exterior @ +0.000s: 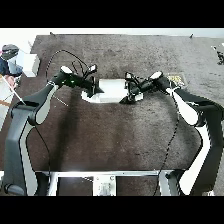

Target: Fold the box and place the chain.

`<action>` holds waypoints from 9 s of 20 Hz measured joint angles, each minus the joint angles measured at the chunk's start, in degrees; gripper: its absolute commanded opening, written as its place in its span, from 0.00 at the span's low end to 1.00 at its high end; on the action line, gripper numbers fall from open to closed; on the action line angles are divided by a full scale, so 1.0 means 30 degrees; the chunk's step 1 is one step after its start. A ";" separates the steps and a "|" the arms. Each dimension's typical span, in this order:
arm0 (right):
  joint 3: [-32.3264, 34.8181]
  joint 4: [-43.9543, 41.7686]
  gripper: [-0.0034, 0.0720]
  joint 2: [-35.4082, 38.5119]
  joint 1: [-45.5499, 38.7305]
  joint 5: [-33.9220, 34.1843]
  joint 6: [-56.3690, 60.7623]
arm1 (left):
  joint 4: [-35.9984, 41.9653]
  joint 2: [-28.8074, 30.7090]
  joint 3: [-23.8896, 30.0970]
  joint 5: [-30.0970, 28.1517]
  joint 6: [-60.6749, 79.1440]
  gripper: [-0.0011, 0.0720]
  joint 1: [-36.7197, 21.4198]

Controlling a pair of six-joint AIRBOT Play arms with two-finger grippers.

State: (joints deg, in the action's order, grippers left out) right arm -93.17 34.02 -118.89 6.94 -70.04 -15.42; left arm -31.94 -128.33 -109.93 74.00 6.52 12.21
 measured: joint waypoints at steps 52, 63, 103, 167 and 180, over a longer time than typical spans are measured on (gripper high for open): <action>-0.0007 0.0284 0.63 -0.0080 -0.0007 0.0641 -0.0007 | 0.1800 0.2295 -0.0211 0.1224 -0.3993 0.04 0.0204; -0.0007 0.0277 0.63 -0.0087 -0.0007 0.0634 0.0007 | 0.0197 0.2106 -0.0197 -0.3854 -0.4510 0.03 0.0750; -0.0007 0.0299 0.63 -0.0087 -0.0007 0.0627 -0.0007 | -0.5100 0.4947 0.5122 -0.2849 0.0342 0.71 0.0648; -0.0007 0.0291 0.63 -0.0087 -0.0007 0.0634 -0.0007 | -0.4765 0.8276 0.5916 -0.1297 -1.8272 0.03 -0.4896; -0.0007 0.0291 0.63 -0.0087 -0.0007 0.0634 -0.0007 | -0.3096 0.7045 1.0120 -0.3789 -2.1034 0.03 -0.3650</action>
State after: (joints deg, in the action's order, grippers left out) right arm -93.19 34.89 -119.15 6.92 -68.14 -15.44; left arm -41.23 -107.20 -79.57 62.63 -56.58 1.26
